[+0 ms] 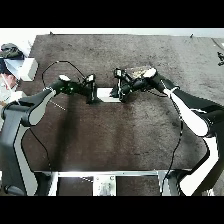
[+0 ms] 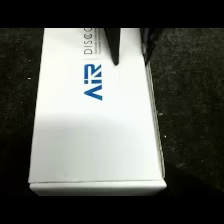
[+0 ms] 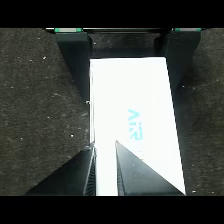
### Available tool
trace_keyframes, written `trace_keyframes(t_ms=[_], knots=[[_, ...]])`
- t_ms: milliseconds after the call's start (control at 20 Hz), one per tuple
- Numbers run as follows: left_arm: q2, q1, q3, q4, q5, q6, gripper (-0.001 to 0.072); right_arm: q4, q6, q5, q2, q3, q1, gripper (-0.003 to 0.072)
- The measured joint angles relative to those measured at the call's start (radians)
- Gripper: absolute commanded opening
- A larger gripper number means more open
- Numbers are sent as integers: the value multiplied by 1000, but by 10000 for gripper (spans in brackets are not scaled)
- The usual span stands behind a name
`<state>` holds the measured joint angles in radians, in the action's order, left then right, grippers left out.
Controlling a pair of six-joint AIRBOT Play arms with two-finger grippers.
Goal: Fold the box and place the chain.
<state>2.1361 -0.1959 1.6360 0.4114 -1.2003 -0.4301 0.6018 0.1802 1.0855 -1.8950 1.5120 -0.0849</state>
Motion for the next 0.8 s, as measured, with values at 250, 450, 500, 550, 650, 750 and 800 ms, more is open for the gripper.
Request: trace_keyframes(t_ms=[250, 450, 500, 550, 650, 750, 800], knots=[[0, 3, 0, -2, 8, 3, 273, -134, -1, 70, 15, -6, 40, 173], [0, 2, 0, -3, 8, 3, 273, -212, -9, 103, 14, -6, 54, 71], [0, 2, 0, -3, 8, 3, 273, -220, -25, 103, 10, -6, 54, -5], [0, 2, 0, -3, 8, 3, 273, -218, -48, 101, 3, -6, 53, -6], [0, 2, 0, -3, 8, 3, 273, -196, -103, 84, -11, -6, 56, -6], [0, 2, 0, -3, 8, 3, 273, -159, -157, 72, -28, -6, 58, -5], [0, 2, 0, -3, 8, 3, 272, -154, -181, 72, -34, -6, 58, -5]])
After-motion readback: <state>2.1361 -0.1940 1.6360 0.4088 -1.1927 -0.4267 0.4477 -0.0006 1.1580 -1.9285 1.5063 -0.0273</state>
